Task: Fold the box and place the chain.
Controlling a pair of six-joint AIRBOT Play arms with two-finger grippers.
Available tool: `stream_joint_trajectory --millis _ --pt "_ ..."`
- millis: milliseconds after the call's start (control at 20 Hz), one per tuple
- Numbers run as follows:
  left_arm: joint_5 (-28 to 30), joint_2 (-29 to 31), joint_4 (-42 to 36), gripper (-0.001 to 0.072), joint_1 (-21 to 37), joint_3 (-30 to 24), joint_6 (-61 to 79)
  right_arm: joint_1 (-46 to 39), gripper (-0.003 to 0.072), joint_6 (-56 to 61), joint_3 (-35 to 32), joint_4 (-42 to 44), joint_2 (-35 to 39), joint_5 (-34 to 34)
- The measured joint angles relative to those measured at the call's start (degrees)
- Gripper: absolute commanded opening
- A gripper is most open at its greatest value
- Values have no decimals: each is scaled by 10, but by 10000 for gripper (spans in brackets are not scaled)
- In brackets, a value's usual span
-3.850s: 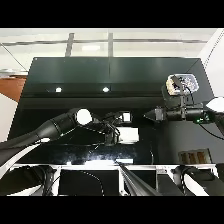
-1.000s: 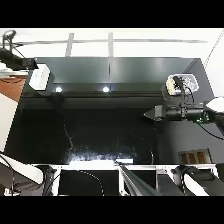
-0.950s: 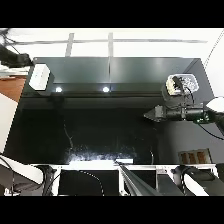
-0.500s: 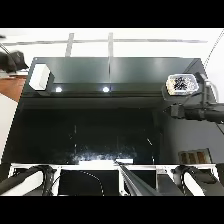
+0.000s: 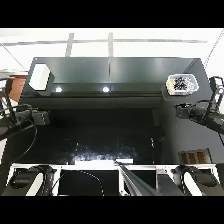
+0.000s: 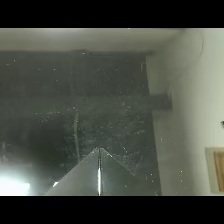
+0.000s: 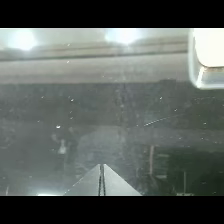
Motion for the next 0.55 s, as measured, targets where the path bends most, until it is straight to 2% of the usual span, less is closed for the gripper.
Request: stream_joint_trajectory --millis 200,550 --pt "7 31 -7 32 -2 -23 -2 0 38 -1 -6 -3 3 -12" --pt "10 41 -10 32 -3 -30 -2 0 38 -1 -7 -5 4 -17"
